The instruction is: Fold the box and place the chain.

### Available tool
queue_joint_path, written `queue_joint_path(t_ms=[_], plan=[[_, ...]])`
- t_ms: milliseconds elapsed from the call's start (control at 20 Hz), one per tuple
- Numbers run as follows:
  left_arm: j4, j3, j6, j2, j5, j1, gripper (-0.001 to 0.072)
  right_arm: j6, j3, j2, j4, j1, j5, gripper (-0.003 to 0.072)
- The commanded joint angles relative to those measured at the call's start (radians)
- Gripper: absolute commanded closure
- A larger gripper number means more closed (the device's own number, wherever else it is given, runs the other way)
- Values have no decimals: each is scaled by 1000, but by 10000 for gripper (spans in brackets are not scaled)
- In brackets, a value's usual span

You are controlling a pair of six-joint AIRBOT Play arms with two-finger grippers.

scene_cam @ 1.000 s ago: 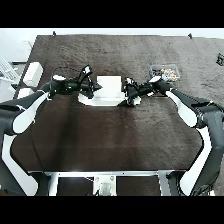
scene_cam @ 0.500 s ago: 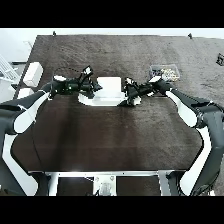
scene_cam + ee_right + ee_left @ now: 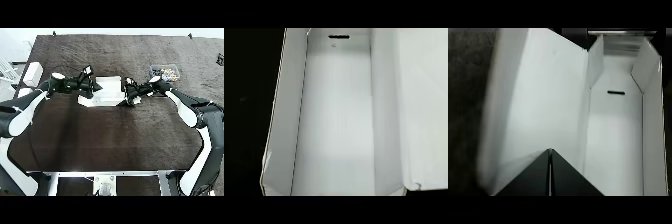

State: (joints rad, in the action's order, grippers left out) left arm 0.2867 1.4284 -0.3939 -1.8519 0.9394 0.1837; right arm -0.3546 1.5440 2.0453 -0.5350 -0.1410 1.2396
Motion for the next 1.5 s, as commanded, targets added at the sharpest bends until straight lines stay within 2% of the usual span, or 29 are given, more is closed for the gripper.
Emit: queue_joint_path(t_ms=[0,50,100,350,400,600,800,1100,1450], plan=[[53,2,3,87,27,-34,672,3,0,0,-4,0,-1,47],[83,2,7,109,40,-47,405,3,0,0,-5,0,-1,48],[108,4,28,126,58,-56,178,3,0,0,-4,0,-1,47],[349,4,178,136,181,-68,161,3,0,0,-4,0,-1,48],[383,4,201,136,179,-68,40,3,0,0,-5,0,-1,47],[512,2,293,135,122,-68,25,3,0,0,-5,0,-1,47],[523,2,280,126,98,-53,25,3,0,0,-5,0,-1,48],[491,2,251,37,146,-40,25,3,-1,0,-4,0,-1,47],[436,2,235,23,151,-40,26,3,-1,0,-4,0,-1,48]])
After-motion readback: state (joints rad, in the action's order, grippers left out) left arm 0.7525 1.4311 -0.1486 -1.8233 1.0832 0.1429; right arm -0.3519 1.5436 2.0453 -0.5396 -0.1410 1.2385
